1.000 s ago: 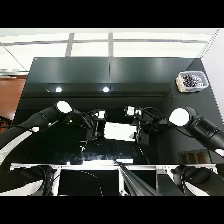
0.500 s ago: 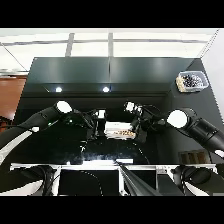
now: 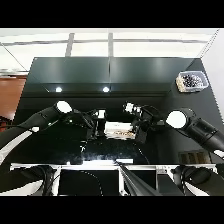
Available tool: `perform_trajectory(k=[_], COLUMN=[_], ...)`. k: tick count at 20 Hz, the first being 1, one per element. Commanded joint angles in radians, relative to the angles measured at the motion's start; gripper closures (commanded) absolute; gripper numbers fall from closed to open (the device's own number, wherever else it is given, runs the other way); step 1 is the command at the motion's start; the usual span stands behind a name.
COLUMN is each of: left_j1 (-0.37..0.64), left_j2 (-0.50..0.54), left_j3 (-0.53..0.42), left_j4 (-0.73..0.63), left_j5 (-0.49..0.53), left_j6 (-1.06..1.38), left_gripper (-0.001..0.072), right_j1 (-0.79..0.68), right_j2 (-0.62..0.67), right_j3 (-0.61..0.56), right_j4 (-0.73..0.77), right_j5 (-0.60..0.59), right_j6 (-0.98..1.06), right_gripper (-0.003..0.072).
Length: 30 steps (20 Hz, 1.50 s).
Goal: Fold the box and place the chain.
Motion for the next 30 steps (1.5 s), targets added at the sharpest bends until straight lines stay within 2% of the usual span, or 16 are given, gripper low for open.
perform_trajectory(k=[1,4,5,6,28,30], left_j1=[0.000,0.000,0.000,0.000,0.000,0.000], left_j2=[0.000,0.000,0.000,0.000,0.000,0.000], left_j3=[0.000,0.000,0.000,0.000,0.000,0.000], left_j4=[0.001,0.001,0.001,0.001,0.001,0.001], left_j5=[-0.002,-0.002,-0.002,-0.002,-0.002,-0.002], left_j6=[0.000,0.000,0.000,0.000,0.000,0.000], left_gripper=[0.0295,0.0295,0.0296,0.0296,0.0295,0.0295], right_j1=[0.013,0.013,0.013,0.013,0.013,0.013], right_j2=[-0.011,-0.013,-0.013,-0.013,-0.005,-0.006], right_j3=[0.000,0.000,0.000,0.000,0.024,0.024], right_j4=[-0.004,-0.002,-0.001,-0.001,-0.004,-0.007], right_j5=[0.007,-0.002,-0.002,-0.002,0.010,0.009], right_j6=[0.002,0.002,0.002,0.002,0.022,0.024], right_gripper=[0.0445,0.0443,0.0369,0.0355,0.0358,0.0386])
